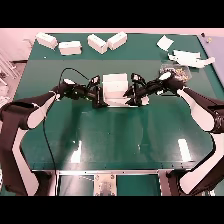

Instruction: Fold the box and place the chain.

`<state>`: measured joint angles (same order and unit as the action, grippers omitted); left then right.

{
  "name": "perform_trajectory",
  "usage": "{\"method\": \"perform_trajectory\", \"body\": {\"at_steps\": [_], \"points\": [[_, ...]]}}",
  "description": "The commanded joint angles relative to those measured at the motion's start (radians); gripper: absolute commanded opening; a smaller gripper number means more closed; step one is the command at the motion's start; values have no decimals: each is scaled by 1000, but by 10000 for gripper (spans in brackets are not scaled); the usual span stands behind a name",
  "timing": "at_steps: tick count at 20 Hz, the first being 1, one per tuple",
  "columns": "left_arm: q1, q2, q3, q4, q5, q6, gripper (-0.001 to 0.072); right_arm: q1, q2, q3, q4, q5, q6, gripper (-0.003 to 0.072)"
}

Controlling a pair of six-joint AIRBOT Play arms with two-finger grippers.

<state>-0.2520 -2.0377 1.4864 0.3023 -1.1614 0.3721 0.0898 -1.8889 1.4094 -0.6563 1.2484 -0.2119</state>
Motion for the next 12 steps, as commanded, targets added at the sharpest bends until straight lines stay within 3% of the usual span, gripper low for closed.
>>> {"method": "perform_trajectory", "body": {"at_steps": [1,2,3,5,7,12], "points": [[0,0,0,-3,1,-2,534,-3,-5,-1,-14,6,5,678],[0,0,0,-3,1,-4,534,-7,-4,0,-15,7,7,677],[0,0,0,-3,2,-5,534,-15,-1,3,-18,10,18,602],[0,0,0,-3,2,-5,534,-42,10,13,-21,36,33,248],[0,0,0,-2,2,-5,534,-77,29,24,-19,69,37,50],[0,0,0,-2,2,-5,534,-171,110,27,38,114,93,12]]}}
